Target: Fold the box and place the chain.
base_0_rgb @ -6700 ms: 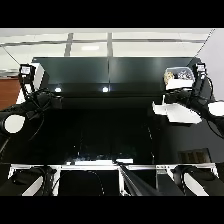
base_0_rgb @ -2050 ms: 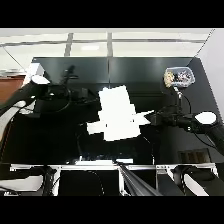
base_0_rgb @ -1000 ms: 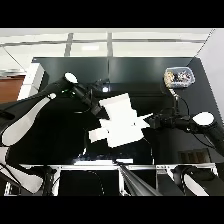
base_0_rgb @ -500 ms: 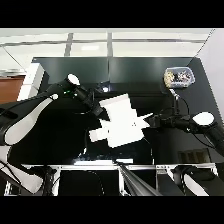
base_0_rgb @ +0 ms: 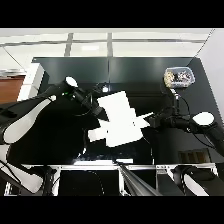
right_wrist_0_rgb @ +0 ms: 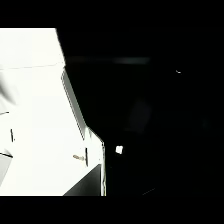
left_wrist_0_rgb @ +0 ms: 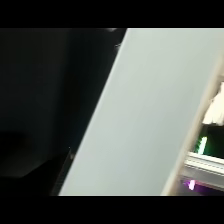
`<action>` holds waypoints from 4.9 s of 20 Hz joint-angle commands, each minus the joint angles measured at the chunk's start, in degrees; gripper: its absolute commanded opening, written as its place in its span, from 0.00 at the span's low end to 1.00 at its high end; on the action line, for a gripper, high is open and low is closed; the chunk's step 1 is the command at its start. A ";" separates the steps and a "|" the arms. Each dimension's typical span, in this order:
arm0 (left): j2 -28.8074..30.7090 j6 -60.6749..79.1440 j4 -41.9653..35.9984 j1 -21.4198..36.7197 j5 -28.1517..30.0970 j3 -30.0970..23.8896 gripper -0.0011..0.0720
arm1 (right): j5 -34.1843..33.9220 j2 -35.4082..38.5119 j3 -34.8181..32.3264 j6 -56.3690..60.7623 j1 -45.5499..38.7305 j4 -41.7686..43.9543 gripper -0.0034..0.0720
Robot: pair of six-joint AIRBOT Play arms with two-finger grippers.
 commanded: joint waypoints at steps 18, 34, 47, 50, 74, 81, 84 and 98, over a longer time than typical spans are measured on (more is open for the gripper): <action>0.81 10.45 -7.06 -1.38 3.87 -6.34 0.07 | -0.13 0.04 0.00 0.00 0.02 -0.04 0.08; 21.07 16.15 -2.86 -4.50 18.93 -16.15 0.06 | 6.62 0.07 15.43 -0.74 -3.61 -23.74 0.80; 19.15 38.75 11.58 -10.75 32.81 -16.35 0.06 | 5.31 -0.04 14.82 -2.80 -2.43 -17.05 0.80; 16.76 38.82 8.59 -10.78 33.90 -16.35 0.06 | 0.33 -2.01 10.38 -3.04 -0.61 -15.87 0.80; 16.24 38.93 8.57 -10.75 32.50 -16.35 0.06 | -4.85 -9.92 2.21 -48.46 18.99 -3.30 0.98; 16.24 38.93 8.57 -10.75 32.13 -16.35 0.06 | -9.92 -5.86 2.56 -48.65 18.99 -8.81 0.98; 16.26 38.93 8.57 -10.75 32.13 -16.35 0.06 | -9.60 -4.44 2.69 -50.49 18.99 -9.53 0.98; 16.28 38.95 8.59 -10.75 32.20 -16.35 0.06 | -5.75 -8.31 5.40 -56.41 14.73 -1.25 0.98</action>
